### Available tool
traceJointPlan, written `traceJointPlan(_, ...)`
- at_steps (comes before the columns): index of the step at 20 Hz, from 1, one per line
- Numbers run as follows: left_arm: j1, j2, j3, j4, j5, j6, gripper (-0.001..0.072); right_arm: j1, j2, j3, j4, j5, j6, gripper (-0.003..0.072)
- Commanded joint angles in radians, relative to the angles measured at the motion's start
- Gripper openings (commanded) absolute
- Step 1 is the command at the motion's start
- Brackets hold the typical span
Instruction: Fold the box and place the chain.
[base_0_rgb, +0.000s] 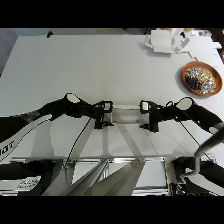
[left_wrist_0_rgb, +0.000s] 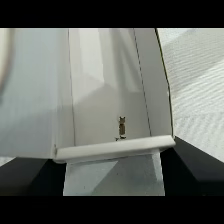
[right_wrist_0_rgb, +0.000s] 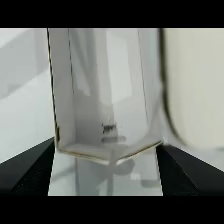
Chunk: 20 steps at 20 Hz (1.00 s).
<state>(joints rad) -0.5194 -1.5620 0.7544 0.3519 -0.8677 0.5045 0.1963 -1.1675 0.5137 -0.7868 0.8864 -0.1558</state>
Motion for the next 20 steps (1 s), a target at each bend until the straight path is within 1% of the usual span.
traceJointPlan(1,0.0,0.001,0.0,0.0,0.0,0.0,0.017,0.0,0.093,0.001,-0.185,0.02,0.191,0.0684)
traceJointPlan(2,0.0,0.001,0.0,0.0,0.0,0.0,0.017,0.0,0.128,0.001,-0.21,0.017,0.21,0.0671)
traceJointPlan(4,0.0,0.001,0.0,0.0,0.0,0.0,0.017,0.0,0.194,0.001,-0.227,0.008,0.235,0.0566)
traceJointPlan(5,0.0,0.001,0.0,0.0,0.0,0.0,0.017,0.0,0.217,0.001,-0.221,-0.003,0.245,0.0563)
traceJointPlan(7,0.0,0.001,0.0,0.0,0.0,0.0,0.017,0.0,0.246,0.001,-0.146,-0.013,0.262,0.0556)
traceJointPlan(8,0.0,0.001,0.0,0.0,0.0,0.0,0.017,0.0,0.251,0.001,-0.066,-0.01,0.261,0.0456)
traceJointPlan(9,0.0,0.001,0.0,0.0,0.0,0.0,0.017,0.0,0.25,0.001,0.019,-0.01,0.253,0.0311)
traceJointPlan(10,0.0,0.001,0.0,0.0,0.0,0.0,0.017,0.0,0.25,0.001,0.117,-0.009,0.224,0.0121)
traceJointPlan(11,0.0,0.001,0.0,0.0,0.0,0.0,0.017,0.0,0.25,0.001,0.199,-0.006,0.18,0.0017)
traceJointPlan(13,0.0,0.001,0.0,0.0,0.0,0.0,0.017,0.0,0.246,0.001,0.348,-0.028,0.061,0.0016)
traceJointPlan(14,0.0,0.001,0.0,0.0,0.0,0.0,0.017,0.0,0.238,0.001,0.396,-0.064,0.037,0.0016)
traceJointPlan(15,0.0,0.001,0.0,0.0,0.0,0.0,0.017,0.0,0.224,0.001,0.43,-0.124,0.034,0.0016)
traceJointPlan(17,0.0,0.001,0.0,0.0,0.0,0.0,0.017,0.0,0.18,0.001,0.435,-0.244,0.037,0.0016)
traceJointPlan(18,0.0,0.001,0.0,0.0,0.0,0.0,0.017,0.0,0.15,0.001,0.43,-0.285,0.05,0.0016)
traceJointPlan(20,0.0,0.001,0.0,0.0,0.0,0.0,0.017,0.0,0.083,0.001,0.415,-0.33,0.091,0.0016)
